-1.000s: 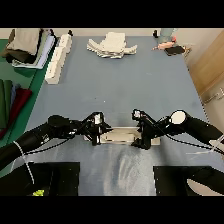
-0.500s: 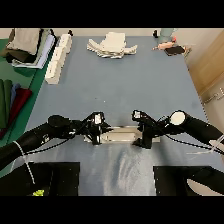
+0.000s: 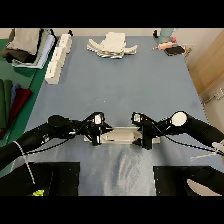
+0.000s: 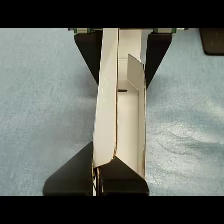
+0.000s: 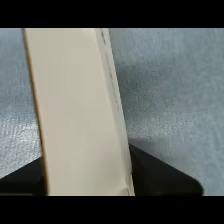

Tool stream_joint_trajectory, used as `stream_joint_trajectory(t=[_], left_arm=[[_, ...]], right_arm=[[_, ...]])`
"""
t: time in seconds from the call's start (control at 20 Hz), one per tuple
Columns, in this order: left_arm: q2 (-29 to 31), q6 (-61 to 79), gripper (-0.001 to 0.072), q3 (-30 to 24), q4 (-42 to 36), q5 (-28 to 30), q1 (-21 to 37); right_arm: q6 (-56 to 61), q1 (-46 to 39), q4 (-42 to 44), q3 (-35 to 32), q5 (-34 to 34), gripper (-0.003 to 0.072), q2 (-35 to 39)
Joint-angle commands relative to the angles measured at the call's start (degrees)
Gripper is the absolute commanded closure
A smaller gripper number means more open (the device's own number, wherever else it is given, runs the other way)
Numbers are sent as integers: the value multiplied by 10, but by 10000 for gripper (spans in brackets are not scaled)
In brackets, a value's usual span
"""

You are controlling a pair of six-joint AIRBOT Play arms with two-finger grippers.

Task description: Fold the box.

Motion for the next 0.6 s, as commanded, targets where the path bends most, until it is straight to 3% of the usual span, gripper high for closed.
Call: stream_joint_trajectory(t=[0.0, 0.15, 0.55], left_arm=[[0, 0, 694, 0, 0, 1, 0], [0, 0, 695, 0, 0, 1, 0], [0, 0, 694, 0, 0, 1, 0]], right_arm=[[-6, 1, -5, -3, -25, -34, -2], [-2, 1, -4, -3, -94, -34, -8], [-1, 1, -12, -3, -81, -34, 3]])
